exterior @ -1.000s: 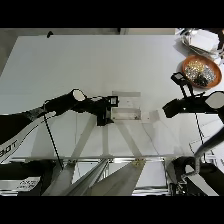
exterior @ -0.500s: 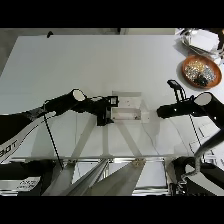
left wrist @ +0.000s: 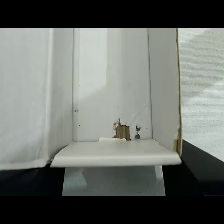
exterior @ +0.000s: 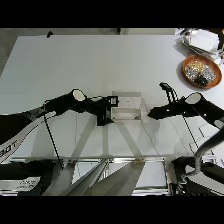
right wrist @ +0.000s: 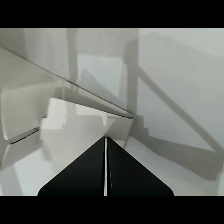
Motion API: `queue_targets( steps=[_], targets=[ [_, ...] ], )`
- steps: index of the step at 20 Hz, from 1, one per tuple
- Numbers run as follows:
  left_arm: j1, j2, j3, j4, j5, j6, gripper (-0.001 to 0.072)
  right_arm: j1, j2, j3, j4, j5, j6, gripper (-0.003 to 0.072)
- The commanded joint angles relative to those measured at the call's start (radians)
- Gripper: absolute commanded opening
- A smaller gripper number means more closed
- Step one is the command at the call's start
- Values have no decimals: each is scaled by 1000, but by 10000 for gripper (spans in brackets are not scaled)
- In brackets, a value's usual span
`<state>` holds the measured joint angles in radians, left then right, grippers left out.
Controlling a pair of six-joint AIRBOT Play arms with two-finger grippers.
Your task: Fold the box and place the chain.
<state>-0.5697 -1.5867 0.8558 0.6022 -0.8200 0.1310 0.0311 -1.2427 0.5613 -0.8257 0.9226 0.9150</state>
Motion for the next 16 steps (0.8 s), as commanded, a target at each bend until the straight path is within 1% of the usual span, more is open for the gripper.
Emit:
queue_targets(
  steps=[1,4,8,16],
  targets=[
    [1,1,0,0,0,0,252,13,-5,0,5,-15,-4,8],
    [1,1,0,0,0,0,252,-8,28,6,-82,-21,60,8],
    [1,1,0,0,0,0,252,-46,55,6,-145,14,84,7],
    [1,1,0,0,0,0,252,-39,47,-1,-119,-19,83,7]
  ],
)
